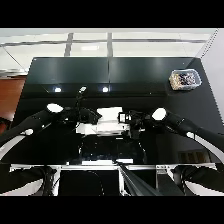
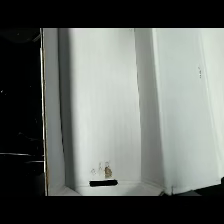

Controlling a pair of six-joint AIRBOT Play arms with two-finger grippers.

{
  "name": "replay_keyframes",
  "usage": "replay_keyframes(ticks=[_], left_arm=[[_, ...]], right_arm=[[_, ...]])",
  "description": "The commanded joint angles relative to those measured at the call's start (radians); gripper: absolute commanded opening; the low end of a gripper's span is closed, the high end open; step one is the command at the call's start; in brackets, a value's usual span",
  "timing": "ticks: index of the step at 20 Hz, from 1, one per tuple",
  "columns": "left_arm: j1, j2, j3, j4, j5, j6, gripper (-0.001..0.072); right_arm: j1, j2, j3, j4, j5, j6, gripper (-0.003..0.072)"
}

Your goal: Fold the box and place the chain.

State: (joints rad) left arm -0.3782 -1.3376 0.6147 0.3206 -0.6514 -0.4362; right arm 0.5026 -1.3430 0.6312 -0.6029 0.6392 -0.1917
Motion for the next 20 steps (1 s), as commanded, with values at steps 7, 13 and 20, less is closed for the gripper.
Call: replay_keyframes(ticks=[7, 13, 20], left_arm=[[0.129, 0.304, 0.092, 0.205, -0.196, -0.099, 0.0026], [0.172, 0.581, -0.107, 0.176, -0.393, 0.135, 0.0031], [0.093, 0.519, -0.134, 0.608, -0.192, 0.355, 0.071]], right_arm=[[0.001, 0.0, 0.0, 0.0, 0.0, 0.0, 0.0065], [0.001, 0.0, -0.001, 0.0, 0.0, 0.0, 0.0065], [0.001, -0.001, 0.0, 0.0, 0.0, 0.0, 0.0065]])
